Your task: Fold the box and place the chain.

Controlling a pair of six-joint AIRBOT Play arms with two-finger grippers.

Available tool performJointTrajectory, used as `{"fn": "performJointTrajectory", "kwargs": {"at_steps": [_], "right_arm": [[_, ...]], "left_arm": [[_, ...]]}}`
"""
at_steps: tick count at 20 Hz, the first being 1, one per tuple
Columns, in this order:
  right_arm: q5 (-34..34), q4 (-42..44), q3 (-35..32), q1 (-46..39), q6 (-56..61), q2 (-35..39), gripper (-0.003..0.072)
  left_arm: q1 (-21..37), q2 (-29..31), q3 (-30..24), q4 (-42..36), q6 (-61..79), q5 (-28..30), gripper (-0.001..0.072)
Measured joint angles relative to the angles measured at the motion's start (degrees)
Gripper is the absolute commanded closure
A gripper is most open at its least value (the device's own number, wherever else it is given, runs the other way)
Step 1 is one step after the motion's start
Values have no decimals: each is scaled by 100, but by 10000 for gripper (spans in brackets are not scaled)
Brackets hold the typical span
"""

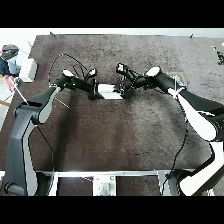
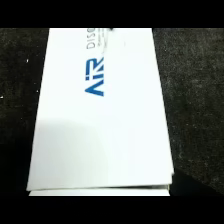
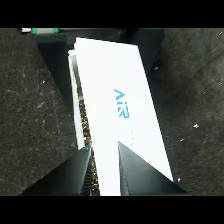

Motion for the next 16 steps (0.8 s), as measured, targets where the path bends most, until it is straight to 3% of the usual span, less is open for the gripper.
{"fn": "performJointTrajectory", "kwargs": {"at_steps": [3, 4, 5, 8, 9, 10, 11, 16], "right_arm": [[17, 17, -111, -2, 2, 2, 500], [31, 22, -133, -4, 9, 4, 367], [66, 22, -149, -11, 9, 15, 341], [92, 170, -168, -85, 9, 79, 342], [92, 337, -168, -127, 9, 107, 360], [87, 564, -166, -162, 9, 146, 548], [94, 785, -164, -197, 9, 162, 668], [214, 1429, -170, -278, 133, 118, 680]], "left_arm": [[0, 0, 0, 0, 0, 0, 265], [0, 0, 0, 0, 0, 0, 264], [0, 0, 0, 0, -4, 0, 265], [0, 0, 0, 0, -13, -2, 265], [0, 0, 0, 0, -13, -2, 264], [0, 0, 0, -2, -13, -2, 264], [0, 0, 0, -2, -15, -2, 264], [0, 0, 0, -2, -17, -2, 264]]}}
